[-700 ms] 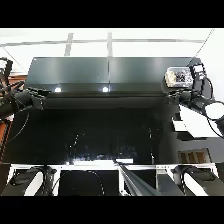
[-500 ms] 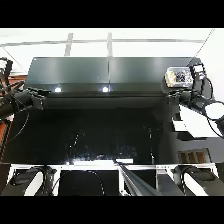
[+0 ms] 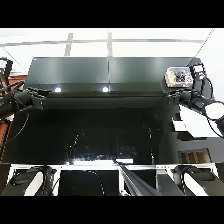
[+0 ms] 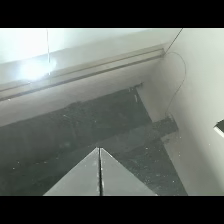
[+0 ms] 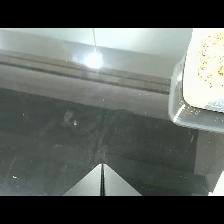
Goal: Fold the box and place the chain.
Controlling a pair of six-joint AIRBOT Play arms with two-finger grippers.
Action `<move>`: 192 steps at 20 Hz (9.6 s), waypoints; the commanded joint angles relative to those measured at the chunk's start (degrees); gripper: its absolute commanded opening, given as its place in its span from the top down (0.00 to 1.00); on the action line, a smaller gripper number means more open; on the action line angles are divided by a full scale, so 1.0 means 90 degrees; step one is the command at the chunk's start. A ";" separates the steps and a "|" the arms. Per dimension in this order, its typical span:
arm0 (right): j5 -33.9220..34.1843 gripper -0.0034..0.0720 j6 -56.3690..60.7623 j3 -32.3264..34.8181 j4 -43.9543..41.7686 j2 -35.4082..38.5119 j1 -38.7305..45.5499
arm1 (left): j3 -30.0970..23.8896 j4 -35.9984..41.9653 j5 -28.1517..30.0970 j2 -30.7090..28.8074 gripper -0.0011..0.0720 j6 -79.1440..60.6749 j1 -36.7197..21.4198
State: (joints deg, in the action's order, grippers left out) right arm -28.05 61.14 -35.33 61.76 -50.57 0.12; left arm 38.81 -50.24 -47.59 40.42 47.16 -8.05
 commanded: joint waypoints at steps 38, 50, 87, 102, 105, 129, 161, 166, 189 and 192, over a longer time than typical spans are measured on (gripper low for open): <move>-0.2875 0.02 0.0799 -0.3164 0.2489 -0.3398 0.6232 | 0.0323 -0.1224 -0.0765 0.1540 0.01 0.2832 0.0002; -0.4347 0.94 -0.1411 -0.3162 0.0670 -0.3861 0.6283 | 0.0323 -0.1171 -0.0442 0.1540 0.01 0.2810 0.0002; -0.0600 0.93 -0.2021 0.1404 -0.4716 0.0328 -0.1508 | 0.1498 0.3298 -0.2453 0.5897 0.01 -0.0590 0.2033; -0.0648 0.93 -0.2018 0.1401 -0.4575 0.0330 -0.1508 | 0.2562 0.2892 -0.3963 0.6693 0.07 -0.1243 0.2283; -0.0648 0.93 -0.2018 0.1401 -0.4575 0.0330 -0.1508 | 0.2599 0.2788 -0.4107 0.6693 0.30 -0.1265 0.2310; -0.1948 0.11 -0.2021 -0.0153 -0.1591 0.0333 -0.0289 | 0.2562 0.1889 -0.2499 0.4898 0.95 -0.1540 0.2897; -0.1664 0.00 -0.5829 0.0797 -0.1219 -0.0823 -0.2574 | 0.2516 0.0520 -0.0884 0.5544 0.95 -0.4418 0.4027; -0.1685 0.01 -0.6875 0.0797 -0.1712 -0.1086 -0.2606 | 0.2516 0.0520 -0.0928 0.5552 0.95 -0.4537 0.4024; -0.0998 0.02 -0.8089 0.0233 -0.3062 -0.1375 -0.1872 | 0.2516 0.0522 -0.0940 0.5574 0.95 -0.4534 0.4031; -0.1027 0.02 -0.8177 0.0233 -0.3096 -0.1389 -0.1664 | 0.2516 0.0522 -0.0928 0.5574 0.95 -0.4534 0.4031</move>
State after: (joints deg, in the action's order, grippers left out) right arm -36.93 -11.99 -33.21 34.20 -62.96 -16.19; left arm 61.45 -45.47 -56.03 90.54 6.37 28.21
